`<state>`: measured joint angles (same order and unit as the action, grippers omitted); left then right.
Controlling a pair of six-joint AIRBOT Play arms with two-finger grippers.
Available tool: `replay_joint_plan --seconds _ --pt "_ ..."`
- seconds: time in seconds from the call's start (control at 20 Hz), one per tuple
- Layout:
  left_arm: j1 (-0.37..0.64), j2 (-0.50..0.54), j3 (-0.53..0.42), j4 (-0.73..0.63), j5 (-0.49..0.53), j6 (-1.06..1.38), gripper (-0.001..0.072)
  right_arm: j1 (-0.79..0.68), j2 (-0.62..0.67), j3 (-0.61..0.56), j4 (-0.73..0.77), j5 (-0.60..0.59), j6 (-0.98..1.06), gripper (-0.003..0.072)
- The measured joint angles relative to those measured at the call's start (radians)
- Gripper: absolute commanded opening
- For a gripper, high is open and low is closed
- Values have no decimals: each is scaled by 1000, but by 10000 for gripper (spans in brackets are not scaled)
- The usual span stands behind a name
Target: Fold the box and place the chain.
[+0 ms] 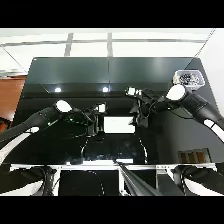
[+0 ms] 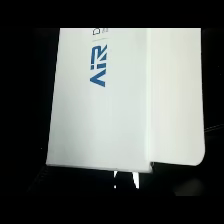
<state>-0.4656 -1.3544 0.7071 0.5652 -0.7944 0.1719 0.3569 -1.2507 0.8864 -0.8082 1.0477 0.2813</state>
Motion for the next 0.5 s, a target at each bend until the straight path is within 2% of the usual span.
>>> replay_joint_plan --seconds 0.2,0.5 --pt "0 0 0 0 -1 -2 379 15 14 -8 -2 -11 -30 628" --pt "0 0 0 -1 -2 -2 379 22 40 -10 9 55 -31 629"
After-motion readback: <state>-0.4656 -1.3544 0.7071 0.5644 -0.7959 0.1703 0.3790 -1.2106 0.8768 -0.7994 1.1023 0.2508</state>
